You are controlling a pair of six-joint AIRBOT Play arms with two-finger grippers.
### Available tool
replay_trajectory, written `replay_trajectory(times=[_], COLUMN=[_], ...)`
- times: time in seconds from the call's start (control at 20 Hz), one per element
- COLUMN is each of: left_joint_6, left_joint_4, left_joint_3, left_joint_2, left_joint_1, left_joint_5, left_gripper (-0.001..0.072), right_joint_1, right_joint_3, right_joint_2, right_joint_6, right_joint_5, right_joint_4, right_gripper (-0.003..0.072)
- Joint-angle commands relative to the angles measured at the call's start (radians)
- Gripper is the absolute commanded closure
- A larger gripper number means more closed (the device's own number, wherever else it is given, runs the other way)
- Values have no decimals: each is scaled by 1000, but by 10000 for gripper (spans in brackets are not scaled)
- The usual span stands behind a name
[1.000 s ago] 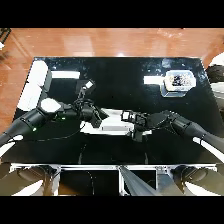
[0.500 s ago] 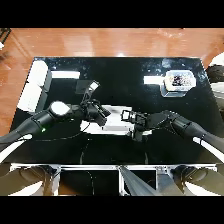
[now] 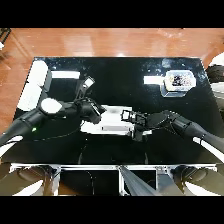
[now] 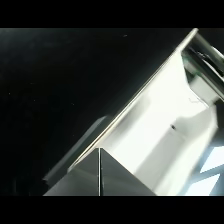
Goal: Fold the box and place the chain.
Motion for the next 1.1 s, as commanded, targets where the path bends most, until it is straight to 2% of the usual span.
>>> replay_trajectory(times=[0.0, 0.15, 0.25, 0.3, 0.35, 0.4, 0.45, 0.55, 0.65, 0.8, 1.05], left_joint_6=[0, 0, 0, 0, 0, 2, 5, 121, 331, 362, 455], left_joint_4=[168, 329, 451, 493, 509, 507, 507, 507, 507, 492, 256], left_joint_3=[2, 1, -2, -13, -31, -49, -67, -89, -101, -103, -100], left_joint_2=[116, 183, 181, 181, 181, 180, 180, 175, 162, 106, -15], left_joint_1=[95, 169, 179, 175, 172, 168, 161, 134, 87, 31, 23], left_joint_5=[-185, -372, -515, -534, -525, -477, -408, -304, -261, -198, -132], left_gripper=[692, 689, 680, 576, 393, 142, 72, 72, 72, 95, 91], right_joint_1=[0, 0, 0, 0, 0, 0, 0, 0, 0, 0, 0], right_joint_3=[0, 0, 1, 0, 0, 1, 0, 0, 0, 0, 0], right_joint_2=[0, 0, 0, 0, 0, 0, 0, 0, 0, 0, 0], right_joint_6=[0, 0, 0, 0, 0, 0, 0, 0, 0, 0, 0], right_joint_5=[-1, -1, 0, -1, -1, -1, -1, -1, -2, -3, -5], right_joint_4=[1, 1, 1, 1, 1, 1, 1, 1, 1, 1, 1], right_gripper=[165, 165, 165, 165, 165, 165, 165, 165, 165, 165, 165])
